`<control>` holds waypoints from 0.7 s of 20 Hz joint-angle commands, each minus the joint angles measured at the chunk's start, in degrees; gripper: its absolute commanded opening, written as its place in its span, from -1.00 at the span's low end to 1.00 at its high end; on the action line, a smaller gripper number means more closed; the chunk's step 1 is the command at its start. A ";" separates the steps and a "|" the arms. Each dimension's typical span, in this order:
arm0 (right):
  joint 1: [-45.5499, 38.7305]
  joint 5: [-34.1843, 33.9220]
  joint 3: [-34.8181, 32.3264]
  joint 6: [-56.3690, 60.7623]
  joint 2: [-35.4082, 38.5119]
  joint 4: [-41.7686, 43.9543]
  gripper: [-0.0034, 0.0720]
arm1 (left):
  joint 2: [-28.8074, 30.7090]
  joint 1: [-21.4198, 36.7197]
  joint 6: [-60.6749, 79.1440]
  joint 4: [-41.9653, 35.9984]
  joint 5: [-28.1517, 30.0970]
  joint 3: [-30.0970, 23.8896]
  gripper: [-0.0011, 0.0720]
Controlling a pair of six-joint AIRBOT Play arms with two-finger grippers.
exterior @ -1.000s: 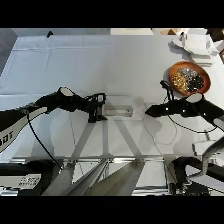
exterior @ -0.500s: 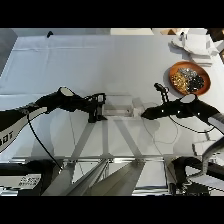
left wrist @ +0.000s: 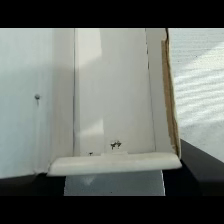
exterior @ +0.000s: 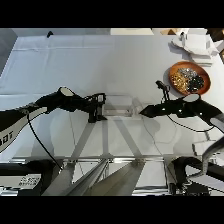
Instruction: Fold the box and place the chain.
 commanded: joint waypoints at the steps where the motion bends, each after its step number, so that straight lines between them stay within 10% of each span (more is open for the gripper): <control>1: -2.89 -2.05 -0.02 1.01 5.01 -5.97 -0.90 | -0.04 -0.02 0.02 0.02 0.02 -0.02 -0.35; 14: 1.31 -10.58 -5.60 6.88 5.57 -6.71 -0.91 | -0.04 -0.02 0.02 0.00 0.00 -0.02 -0.35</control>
